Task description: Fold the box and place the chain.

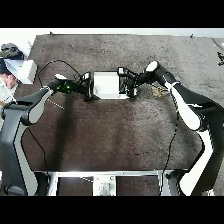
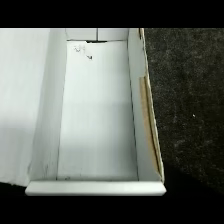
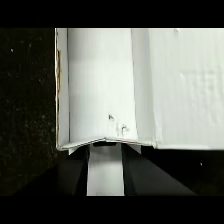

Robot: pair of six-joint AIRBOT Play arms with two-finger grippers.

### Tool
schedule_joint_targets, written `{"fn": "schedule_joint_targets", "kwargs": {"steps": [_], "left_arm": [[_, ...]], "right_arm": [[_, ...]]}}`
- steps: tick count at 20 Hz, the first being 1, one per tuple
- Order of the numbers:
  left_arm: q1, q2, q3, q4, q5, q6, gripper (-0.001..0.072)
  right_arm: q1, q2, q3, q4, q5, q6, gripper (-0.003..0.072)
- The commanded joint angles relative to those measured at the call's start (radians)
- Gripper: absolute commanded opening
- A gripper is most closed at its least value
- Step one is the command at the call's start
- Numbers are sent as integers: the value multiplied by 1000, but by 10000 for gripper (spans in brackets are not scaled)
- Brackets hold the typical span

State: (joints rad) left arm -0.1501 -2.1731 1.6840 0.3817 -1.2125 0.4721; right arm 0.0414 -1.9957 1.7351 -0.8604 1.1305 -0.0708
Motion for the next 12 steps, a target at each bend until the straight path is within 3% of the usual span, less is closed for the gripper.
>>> {"fn": "schedule_joint_targets", "kwargs": {"steps": [1, 10, 11, 12], "left_arm": [[0, 0, 0, 0, 0, 0, 345], [0, 0, 0, 0, 0, 0, 345], [0, 0, 0, 0, 0, 0, 345], [0, 0, 0, 0, 0, 0, 346]], "right_arm": [[27, -1, 0, 9, -42, 0, 257], [37, -8, 0, 31, -82, -4, 261], [37, -8, 0, 30, -81, -4, 350], [37, -9, 0, 30, -81, -4, 393]]}}
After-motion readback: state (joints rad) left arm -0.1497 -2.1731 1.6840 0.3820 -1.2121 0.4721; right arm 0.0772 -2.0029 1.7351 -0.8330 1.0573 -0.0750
